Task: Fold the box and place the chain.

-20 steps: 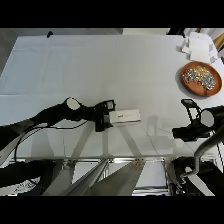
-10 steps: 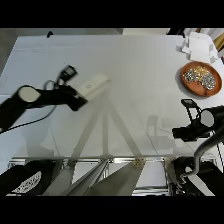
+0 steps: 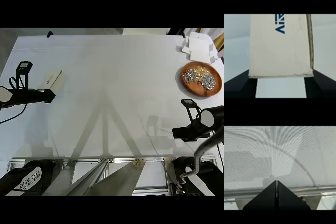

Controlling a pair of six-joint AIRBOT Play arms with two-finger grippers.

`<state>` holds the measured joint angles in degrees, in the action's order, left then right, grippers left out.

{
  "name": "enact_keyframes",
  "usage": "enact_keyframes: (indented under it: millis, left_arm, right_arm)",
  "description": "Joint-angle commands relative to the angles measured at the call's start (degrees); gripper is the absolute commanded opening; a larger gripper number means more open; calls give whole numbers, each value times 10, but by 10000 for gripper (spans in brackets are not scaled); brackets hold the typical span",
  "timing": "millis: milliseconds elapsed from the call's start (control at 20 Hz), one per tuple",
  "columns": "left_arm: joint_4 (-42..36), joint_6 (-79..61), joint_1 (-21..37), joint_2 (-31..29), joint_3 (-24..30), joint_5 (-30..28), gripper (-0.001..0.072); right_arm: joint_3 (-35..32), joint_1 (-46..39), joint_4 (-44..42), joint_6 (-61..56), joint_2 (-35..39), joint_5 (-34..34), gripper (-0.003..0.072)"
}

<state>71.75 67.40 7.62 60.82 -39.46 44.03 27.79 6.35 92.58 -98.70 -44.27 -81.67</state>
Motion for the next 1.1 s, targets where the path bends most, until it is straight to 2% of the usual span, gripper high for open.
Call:
enact_keyframes:
  millis: [0, 50, 150, 200, 350, 400, 500, 550, 750, 1050]
  left_arm:
    - [27, 27, 16, 28, 0, 15, 12]
    - [27, 27, 17, 37, 0, 17, 30]
    - [26, 28, 16, 52, 0, 21, 180]
    - [26, 28, 16, 57, 0, 23, 210]
    - [24, 28, 16, 61, 0, 35, 213]
    - [24, 28, 16, 61, 0, 37, 241]
    - [24, 34, 16, 61, 0, 38, 529]
    - [25, 38, 16, 61, 0, 38, 628]
    - [25, 60, 16, 61, 0, 41, 696]
    - [20, 64, 16, 45, 0, 57, 695]
  right_arm:
    - [0, 0, 0, 0, 0, 0, 15]
    - [0, 0, 0, 0, 0, 0, 15]
    - [0, 0, 0, 0, 0, 0, 15]
    - [0, 0, 0, 0, 0, 0, 15]
    - [0, 0, 0, 0, 0, 0, 15]
    - [0, 0, 0, 0, 0, 0, 15]
    - [0, 0, 0, 0, 0, 0, 15]
    - [0, 0, 0, 0, 0, 0, 15]
    - [0, 0, 0, 0, 0, 0, 15]
    - [0, 0, 0, 0, 0, 0, 15]
